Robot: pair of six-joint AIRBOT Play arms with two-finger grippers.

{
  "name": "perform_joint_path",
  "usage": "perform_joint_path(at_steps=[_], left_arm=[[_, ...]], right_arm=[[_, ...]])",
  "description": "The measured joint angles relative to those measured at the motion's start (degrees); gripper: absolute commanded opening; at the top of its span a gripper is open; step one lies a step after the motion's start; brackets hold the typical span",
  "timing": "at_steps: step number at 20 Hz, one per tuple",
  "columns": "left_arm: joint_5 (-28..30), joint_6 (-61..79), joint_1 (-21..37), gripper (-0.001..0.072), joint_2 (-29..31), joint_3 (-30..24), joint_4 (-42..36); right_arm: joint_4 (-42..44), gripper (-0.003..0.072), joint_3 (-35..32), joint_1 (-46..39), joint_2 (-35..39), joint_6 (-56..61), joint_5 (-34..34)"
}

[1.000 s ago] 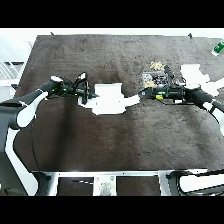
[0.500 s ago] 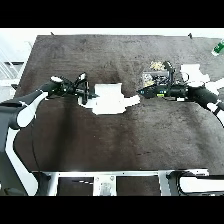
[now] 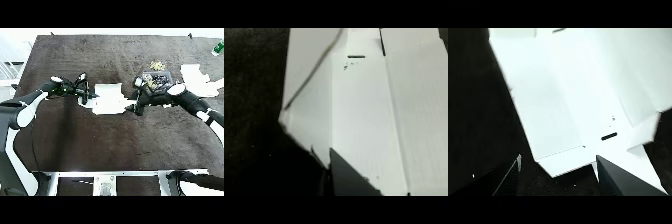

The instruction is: Fold the box and place the chain.

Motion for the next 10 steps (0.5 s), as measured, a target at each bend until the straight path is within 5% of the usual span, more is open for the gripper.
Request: perform_joint_path(at_steps=[10], left_arm=[[0.0,0.0,0.0,0.002,0.0,0.0,0.0]], right_arm=[[-6.5,0.0576,-0.5,7.6,-6.6,-1.8,-11.3]])
